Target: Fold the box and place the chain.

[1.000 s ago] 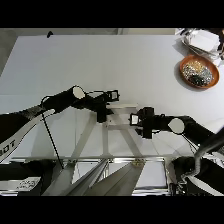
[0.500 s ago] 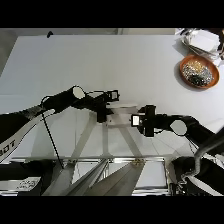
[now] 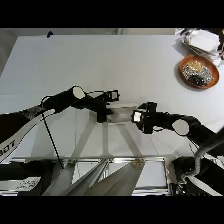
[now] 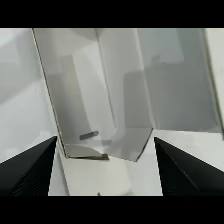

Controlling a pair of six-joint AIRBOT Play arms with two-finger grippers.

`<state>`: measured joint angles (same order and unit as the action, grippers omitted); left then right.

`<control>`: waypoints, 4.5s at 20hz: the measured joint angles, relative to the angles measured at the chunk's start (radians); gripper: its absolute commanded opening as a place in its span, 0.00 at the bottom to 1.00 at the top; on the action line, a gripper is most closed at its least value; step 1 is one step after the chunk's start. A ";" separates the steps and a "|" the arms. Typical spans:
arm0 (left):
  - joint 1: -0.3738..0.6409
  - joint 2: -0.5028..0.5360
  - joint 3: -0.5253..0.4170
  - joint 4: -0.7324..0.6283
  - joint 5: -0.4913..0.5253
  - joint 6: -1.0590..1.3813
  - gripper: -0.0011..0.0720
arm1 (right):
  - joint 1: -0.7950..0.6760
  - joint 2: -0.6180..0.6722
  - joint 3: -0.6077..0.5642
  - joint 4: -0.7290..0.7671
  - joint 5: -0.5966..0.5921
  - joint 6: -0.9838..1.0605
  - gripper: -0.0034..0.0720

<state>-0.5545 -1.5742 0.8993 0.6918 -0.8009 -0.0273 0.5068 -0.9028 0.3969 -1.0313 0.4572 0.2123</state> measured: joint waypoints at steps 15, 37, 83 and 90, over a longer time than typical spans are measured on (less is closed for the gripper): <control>0.000 0.000 0.000 0.000 0.001 0.000 0.03 | -0.146 -0.090 0.048 0.318 0.118 -0.245 0.94; 0.000 0.000 0.000 0.000 -0.001 0.001 0.03 | -0.253 -0.330 0.085 0.616 0.319 -0.666 0.90; 0.000 0.000 0.000 0.001 -0.001 0.000 0.03 | -0.249 -0.468 0.104 0.704 0.315 -0.839 0.48; 0.000 0.000 0.000 0.001 0.000 0.000 0.03 | -0.248 -0.468 0.104 0.692 0.312 -0.840 0.45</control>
<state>-0.5545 -1.5738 0.8989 0.6926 -0.8013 -0.0269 0.2588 -1.3708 0.5011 -0.3389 0.7696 -0.6281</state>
